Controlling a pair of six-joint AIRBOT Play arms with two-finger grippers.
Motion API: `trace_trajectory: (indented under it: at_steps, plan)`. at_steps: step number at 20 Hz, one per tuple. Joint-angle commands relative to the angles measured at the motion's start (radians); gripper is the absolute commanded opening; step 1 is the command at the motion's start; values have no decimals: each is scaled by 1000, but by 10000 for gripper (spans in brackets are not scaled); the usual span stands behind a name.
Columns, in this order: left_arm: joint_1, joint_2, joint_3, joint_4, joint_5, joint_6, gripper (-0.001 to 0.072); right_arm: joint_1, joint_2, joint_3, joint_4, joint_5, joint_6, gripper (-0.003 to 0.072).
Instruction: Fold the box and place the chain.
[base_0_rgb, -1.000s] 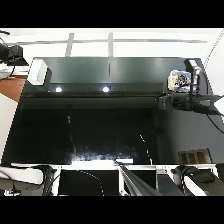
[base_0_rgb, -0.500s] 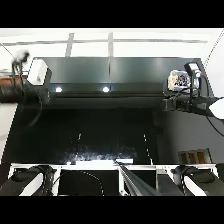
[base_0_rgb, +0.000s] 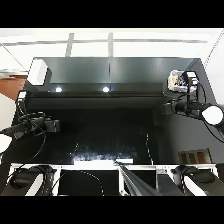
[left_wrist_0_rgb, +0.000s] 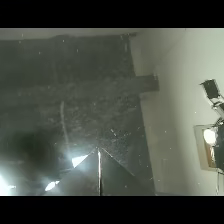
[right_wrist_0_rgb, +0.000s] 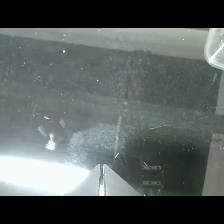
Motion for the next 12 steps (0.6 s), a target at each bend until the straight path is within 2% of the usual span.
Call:
trace_trajectory:
  at_steps: [1, 5, 12]
  plan:
    - [-1, -15, -5, 82, -5, -61, 27, 0, 0, -3, -14, -2, 3, 40]
    - [-1, -63, 44, 89, 5, -61, 30, 0, 0, -3, -14, -2, 3, 40]
    - [-1, -62, 47, 89, 23, -61, 30, 0, 0, -3, -14, -2, 4, 40]
